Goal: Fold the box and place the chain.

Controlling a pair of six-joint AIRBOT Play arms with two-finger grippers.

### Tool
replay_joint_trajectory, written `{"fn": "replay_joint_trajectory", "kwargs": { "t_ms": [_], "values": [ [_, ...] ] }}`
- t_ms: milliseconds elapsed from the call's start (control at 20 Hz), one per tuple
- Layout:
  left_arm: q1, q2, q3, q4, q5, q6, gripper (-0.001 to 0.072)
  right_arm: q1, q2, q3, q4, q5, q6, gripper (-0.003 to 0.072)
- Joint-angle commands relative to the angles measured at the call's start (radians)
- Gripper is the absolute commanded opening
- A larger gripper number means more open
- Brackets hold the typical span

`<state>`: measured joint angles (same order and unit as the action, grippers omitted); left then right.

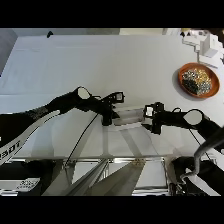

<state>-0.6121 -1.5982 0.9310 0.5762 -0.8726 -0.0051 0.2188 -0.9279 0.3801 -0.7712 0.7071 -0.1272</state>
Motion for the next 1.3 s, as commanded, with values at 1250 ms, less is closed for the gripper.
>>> {"fn": "replay_joint_trajectory", "kwargs": {
  "t_ms": [1250],
  "values": [
    [-0.001, 0.000, 0.000, 0.000, 0.001, 0.001, 0.0009, -0.083, -0.172, 0.026, 0.170, 0.204, -0.299, 0.0709]
  ]
}}
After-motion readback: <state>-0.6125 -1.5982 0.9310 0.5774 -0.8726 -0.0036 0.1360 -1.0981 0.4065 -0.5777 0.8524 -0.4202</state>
